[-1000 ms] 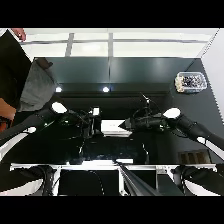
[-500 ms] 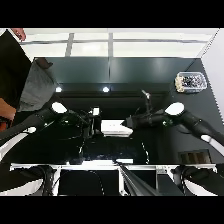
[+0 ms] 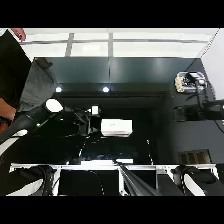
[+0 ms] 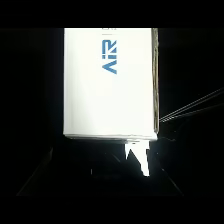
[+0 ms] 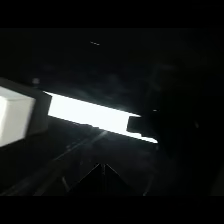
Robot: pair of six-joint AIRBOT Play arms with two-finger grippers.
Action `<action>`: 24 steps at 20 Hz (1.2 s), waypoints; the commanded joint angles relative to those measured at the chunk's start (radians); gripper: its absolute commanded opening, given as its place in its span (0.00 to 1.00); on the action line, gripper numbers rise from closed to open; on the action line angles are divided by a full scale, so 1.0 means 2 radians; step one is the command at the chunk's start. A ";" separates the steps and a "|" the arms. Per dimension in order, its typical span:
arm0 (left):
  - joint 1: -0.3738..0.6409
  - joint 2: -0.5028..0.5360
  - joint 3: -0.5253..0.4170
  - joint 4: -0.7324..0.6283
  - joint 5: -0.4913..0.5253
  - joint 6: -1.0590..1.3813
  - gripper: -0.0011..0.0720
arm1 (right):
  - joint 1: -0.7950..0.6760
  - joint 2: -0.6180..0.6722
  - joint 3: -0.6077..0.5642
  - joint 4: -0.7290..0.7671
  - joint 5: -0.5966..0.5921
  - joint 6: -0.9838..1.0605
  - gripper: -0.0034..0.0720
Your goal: Fold the box and place the chain.
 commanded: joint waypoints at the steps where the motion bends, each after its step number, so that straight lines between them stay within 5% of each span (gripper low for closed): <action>1: -0.002 0.046 0.027 0.046 -0.026 -0.096 0.99 | -0.040 0.027 0.002 -0.053 0.019 0.022 0.07; 4: -0.048 0.028 0.063 -0.027 -0.001 -0.170 0.98 | -0.040 0.027 -0.002 -0.047 -0.008 0.025 0.07; 8: -0.110 -0.065 0.134 0.052 -0.005 -0.198 0.98 | -0.040 0.027 -0.008 -0.035 -0.024 0.028 0.07; 11: -0.111 -0.111 0.171 0.032 -0.031 -0.241 0.98 | -0.040 0.027 -0.008 -0.036 -0.022 0.028 0.07; 24: -0.140 -0.122 0.177 0.073 -0.056 -0.239 0.99 | -0.040 0.026 -0.008 -0.036 -0.036 0.028 0.07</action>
